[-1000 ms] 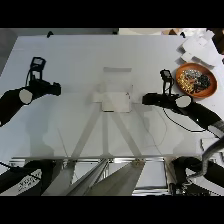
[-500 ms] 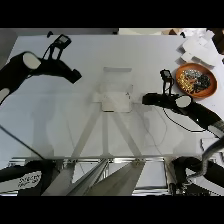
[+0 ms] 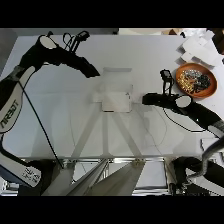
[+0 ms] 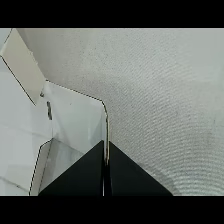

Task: Fold the box and place the chain.

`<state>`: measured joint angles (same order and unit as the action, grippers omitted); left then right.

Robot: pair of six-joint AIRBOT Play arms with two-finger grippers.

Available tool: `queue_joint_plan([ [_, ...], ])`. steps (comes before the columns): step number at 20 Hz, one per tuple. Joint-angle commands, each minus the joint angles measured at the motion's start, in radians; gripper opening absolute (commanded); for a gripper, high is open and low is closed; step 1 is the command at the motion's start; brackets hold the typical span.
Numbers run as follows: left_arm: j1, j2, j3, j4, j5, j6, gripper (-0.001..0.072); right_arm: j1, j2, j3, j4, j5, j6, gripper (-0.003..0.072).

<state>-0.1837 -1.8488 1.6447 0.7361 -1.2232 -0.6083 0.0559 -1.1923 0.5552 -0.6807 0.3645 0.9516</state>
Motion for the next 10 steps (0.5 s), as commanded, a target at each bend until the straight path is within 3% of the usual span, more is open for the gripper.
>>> queue_joint_plan([
  [1, -0.018, -0.070, 0.050, -0.112, -0.048, 0.098, 0.0699, 0.001, 0.000, 0.000, 0.000, 0.000, 0.000, 0.0012],
  [10, -0.072, -0.129, 0.050, -0.108, -0.049, 0.141, 0.0699, 0.001, 0.000, 0.000, 0.000, 0.000, 0.000, 0.0012],
])
